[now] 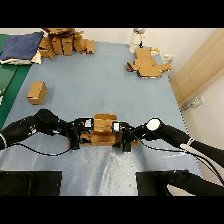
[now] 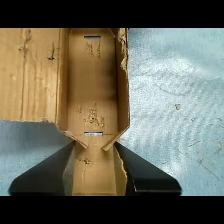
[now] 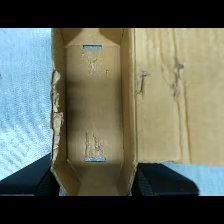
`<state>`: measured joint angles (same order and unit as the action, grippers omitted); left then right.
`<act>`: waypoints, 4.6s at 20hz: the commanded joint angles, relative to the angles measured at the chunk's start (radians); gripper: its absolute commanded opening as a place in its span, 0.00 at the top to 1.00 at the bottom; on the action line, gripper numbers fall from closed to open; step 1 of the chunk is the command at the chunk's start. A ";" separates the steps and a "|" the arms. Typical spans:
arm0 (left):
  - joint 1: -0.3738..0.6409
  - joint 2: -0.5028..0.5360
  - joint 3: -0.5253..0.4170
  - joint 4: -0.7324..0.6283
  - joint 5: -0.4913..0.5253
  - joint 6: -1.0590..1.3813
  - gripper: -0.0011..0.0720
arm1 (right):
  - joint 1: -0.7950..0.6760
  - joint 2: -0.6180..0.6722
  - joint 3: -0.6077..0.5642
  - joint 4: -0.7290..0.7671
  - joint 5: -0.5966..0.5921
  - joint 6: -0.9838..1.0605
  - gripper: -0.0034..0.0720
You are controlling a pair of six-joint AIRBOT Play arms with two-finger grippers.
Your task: Fold the box.
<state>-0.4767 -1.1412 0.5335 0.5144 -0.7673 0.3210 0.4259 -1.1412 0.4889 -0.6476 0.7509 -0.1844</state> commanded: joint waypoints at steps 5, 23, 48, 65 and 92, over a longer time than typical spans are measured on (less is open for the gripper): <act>-0.017 0.000 0.000 0.002 0.025 0.000 0.52 | 0.000 0.001 0.000 0.001 0.000 0.000 0.21; -0.116 0.000 0.000 0.002 0.129 0.003 0.85 | 0.000 0.001 0.000 0.001 0.000 0.000 0.21; -0.116 -0.019 0.000 -0.088 0.117 0.011 0.28 | 0.000 0.001 0.000 0.001 0.000 0.000 0.21; -0.033 0.243 0.002 0.347 0.140 -0.632 0.97 | 0.000 0.001 0.000 0.000 0.000 0.000 0.21; 0.277 0.362 -0.239 0.184 -0.106 -1.664 0.97 | 0.000 0.001 0.000 0.001 0.001 0.000 0.21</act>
<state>-0.2008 -0.7788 0.3176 0.7769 -0.8864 -1.3899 0.4259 -1.1412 0.4885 -0.6472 0.7513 -0.1841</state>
